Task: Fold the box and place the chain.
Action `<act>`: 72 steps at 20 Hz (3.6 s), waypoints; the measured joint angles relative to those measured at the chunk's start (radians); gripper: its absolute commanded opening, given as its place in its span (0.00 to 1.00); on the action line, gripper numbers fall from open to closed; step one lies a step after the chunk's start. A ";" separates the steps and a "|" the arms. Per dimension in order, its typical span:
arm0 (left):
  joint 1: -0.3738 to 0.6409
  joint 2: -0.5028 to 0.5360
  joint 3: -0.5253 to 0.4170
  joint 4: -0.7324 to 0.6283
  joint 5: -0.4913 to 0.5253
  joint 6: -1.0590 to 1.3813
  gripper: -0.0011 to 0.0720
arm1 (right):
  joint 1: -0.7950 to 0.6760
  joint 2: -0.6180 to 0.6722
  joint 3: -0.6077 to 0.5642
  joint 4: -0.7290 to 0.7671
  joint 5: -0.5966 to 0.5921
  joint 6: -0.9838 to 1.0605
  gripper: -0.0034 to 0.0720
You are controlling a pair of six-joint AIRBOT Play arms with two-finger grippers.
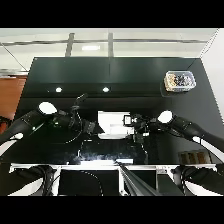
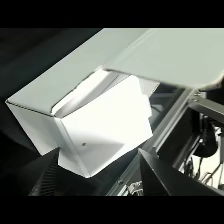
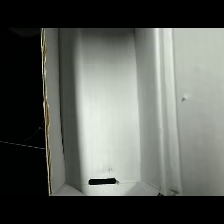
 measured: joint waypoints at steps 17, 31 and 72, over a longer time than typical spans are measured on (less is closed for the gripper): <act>-0.205 -0.006 0.096 0.411 0.193 -0.651 0.70 | 0.000 0.000 0.000 0.001 -0.002 0.000 0.25; -0.407 -0.154 0.335 0.808 -0.008 -1.074 0.56 | 0.000 0.000 0.000 0.001 -0.002 0.000 0.25; -0.496 -0.299 0.441 0.988 -0.103 -1.427 0.06 | 0.000 0.000 0.000 0.000 -0.001 0.000 0.25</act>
